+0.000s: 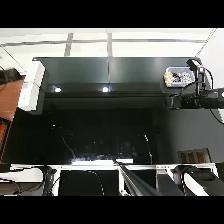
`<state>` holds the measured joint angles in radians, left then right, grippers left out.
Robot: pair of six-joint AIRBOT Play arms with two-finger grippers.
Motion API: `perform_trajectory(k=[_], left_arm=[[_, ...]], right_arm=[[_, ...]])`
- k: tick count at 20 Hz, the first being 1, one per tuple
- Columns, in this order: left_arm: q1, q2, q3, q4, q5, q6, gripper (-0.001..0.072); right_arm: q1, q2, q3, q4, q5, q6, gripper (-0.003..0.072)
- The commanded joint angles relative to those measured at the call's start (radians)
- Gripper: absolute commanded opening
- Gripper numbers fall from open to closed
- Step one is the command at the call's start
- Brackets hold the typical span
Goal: Fold the box and place the chain.
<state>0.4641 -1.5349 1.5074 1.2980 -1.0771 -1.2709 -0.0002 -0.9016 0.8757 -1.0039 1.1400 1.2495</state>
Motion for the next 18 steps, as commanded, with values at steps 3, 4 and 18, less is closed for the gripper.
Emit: perform_trajectory(k=[3, 4, 18], left_arm=[[-0.042, 0.067, 0.244, -0.036, -0.263, -0.244, 0.0032], [-0.069, 0.101, 0.243, -0.035, -0.277, -0.243, 0.0027], [-0.59, 0.945, -0.98, -0.001, 0.404, -0.15, 0.0028]], right_arm=[[0.0, 0.0, 0.0, 0.0, 0.0, 0.0, 0.0015], [0.0, 0.0, 0.0, 0.0, 0.0, 0.0, 0.0015], [0.0, 0.0, 0.0, 0.0, 0.0, 0.0, 0.0015]])
